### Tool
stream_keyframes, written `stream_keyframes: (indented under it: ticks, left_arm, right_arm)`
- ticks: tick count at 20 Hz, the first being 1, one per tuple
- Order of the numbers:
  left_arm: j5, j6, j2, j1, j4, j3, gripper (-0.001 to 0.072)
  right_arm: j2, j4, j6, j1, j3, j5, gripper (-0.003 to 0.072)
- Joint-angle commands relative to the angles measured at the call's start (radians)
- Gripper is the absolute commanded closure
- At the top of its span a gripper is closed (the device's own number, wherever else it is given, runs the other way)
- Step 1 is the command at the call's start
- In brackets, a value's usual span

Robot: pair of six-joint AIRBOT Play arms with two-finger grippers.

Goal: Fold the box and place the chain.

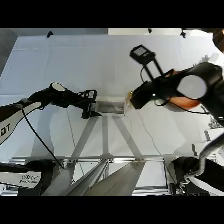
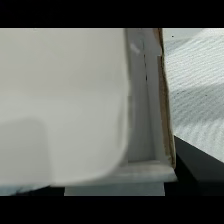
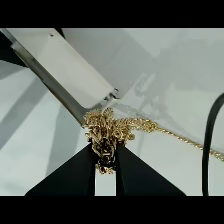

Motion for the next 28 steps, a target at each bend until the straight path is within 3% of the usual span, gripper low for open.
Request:
stream_keyframes:
  ticks: [1, 9, 21, 28]
  left_arm:
    - [0.000, 0.000, 0.000, 0.000, 0.000, 0.000, 0.0434]
    - [0.000, 0.000, 0.000, 0.000, 0.000, 0.000, 0.0434]
    - [0.000, 0.000, 0.000, 0.000, 0.000, 0.000, 0.0434]
    - [0.000, 0.000, 0.000, 0.000, 0.000, 0.000, 0.0434]
  right_arm:
    - [-0.058, 0.005, -0.005, 0.045, 0.000, -0.053, 0.0678]
    - [-0.118, 0.275, -0.262, 0.046, 0.000, -0.114, 0.0680]
    - [-0.301, 0.262, -0.262, 0.046, 0.000, -0.175, 0.0678]
    - [-0.326, 0.196, -0.254, 0.046, 0.000, -0.234, 0.0678]
